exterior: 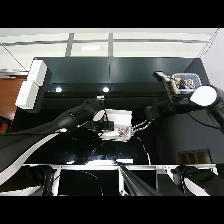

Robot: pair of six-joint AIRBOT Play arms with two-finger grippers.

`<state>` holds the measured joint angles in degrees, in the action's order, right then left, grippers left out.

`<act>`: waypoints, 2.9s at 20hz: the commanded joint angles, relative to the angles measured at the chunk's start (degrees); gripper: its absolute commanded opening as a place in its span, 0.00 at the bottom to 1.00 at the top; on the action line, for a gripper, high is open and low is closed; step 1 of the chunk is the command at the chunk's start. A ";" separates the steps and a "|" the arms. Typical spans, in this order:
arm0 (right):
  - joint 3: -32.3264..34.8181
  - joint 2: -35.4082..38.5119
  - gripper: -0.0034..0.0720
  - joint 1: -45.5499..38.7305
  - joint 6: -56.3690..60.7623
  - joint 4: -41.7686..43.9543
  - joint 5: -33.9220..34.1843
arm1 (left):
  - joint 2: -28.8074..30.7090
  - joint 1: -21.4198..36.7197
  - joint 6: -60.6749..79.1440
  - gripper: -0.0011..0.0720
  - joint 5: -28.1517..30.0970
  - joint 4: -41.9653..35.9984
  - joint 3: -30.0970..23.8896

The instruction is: Fold the box and place the chain.

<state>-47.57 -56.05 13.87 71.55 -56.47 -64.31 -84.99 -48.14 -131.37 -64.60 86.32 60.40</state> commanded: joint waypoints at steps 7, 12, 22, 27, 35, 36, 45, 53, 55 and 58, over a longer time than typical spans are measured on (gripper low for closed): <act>21.16 3.82 0.95 0.52 -46.27 0.61 23.91 | -0.04 0.04 0.00 0.05 0.02 0.02 0.02; 21.16 -4.13 0.95 3.32 -66.55 8.13 26.64 | -0.04 0.04 0.00 0.05 0.04 0.00 0.02; 21.11 -8.50 0.95 3.28 -79.69 19.43 25.57 | -0.04 0.04 0.00 0.05 0.02 0.00 0.02; 21.14 -8.52 0.95 3.28 -73.75 17.97 25.09 | -0.04 0.02 0.00 0.05 0.02 0.00 0.02; 21.16 -8.55 0.95 3.28 -69.61 12.24 27.58 | -0.04 0.02 0.00 0.05 0.02 0.00 0.02; 21.14 -8.55 0.93 3.28 -69.61 12.24 27.56 | -0.04 0.04 0.00 0.05 0.02 0.00 0.02; 20.26 -7.78 0.07 3.28 -61.75 11.65 22.91 | -0.04 0.04 0.00 0.05 0.00 0.00 0.02; 12.68 4.04 0.07 3.28 -34.18 -0.02 10.10 | -0.04 0.04 0.00 0.05 0.02 0.00 0.02; 9.03 7.80 0.07 3.28 -26.99 -2.12 5.60 | -0.04 0.04 0.00 0.05 0.02 0.00 0.02; 1.73 11.15 0.07 3.28 -17.90 -2.19 -2.29 | -0.04 0.04 0.00 0.05 0.02 0.00 0.02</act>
<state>-40.07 -48.47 17.10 42.37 -57.14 -58.39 -84.99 -48.14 -131.39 -64.60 86.30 60.40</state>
